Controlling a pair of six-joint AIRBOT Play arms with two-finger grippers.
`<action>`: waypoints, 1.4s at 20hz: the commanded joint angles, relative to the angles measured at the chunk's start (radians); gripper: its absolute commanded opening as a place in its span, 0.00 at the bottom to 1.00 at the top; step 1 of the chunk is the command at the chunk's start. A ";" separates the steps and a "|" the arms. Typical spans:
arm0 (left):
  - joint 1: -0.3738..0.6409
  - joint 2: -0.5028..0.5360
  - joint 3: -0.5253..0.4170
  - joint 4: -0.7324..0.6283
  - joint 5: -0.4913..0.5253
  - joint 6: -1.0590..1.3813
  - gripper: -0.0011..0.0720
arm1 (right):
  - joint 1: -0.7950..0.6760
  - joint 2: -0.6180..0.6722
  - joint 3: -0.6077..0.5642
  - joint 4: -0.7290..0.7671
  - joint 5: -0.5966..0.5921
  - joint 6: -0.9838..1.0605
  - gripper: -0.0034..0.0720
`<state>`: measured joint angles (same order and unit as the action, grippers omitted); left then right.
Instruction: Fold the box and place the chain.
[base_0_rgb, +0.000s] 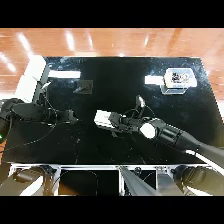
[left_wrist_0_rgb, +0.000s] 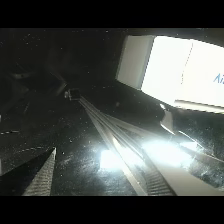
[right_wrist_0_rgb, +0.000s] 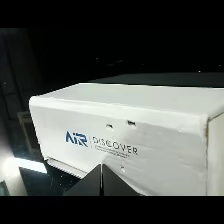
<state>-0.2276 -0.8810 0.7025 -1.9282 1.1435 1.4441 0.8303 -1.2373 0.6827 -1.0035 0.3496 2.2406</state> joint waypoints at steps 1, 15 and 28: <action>0.000 -0.001 0.000 0.000 0.000 0.000 0.88 | 0.001 -0.008 -0.001 -0.003 0.014 -0.002 0.10; 0.001 -0.001 0.000 -0.018 -0.003 0.053 0.88 | -0.011 0.110 0.057 -0.003 0.018 -0.089 0.10; -0.042 -0.336 0.341 -0.241 0.148 1.149 0.88 | -0.415 0.300 0.057 -0.401 0.763 -0.290 0.10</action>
<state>-0.2428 -1.1095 0.9348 -2.1021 1.1767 2.2055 0.4961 -0.9577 0.7391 -1.2125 0.8181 1.9724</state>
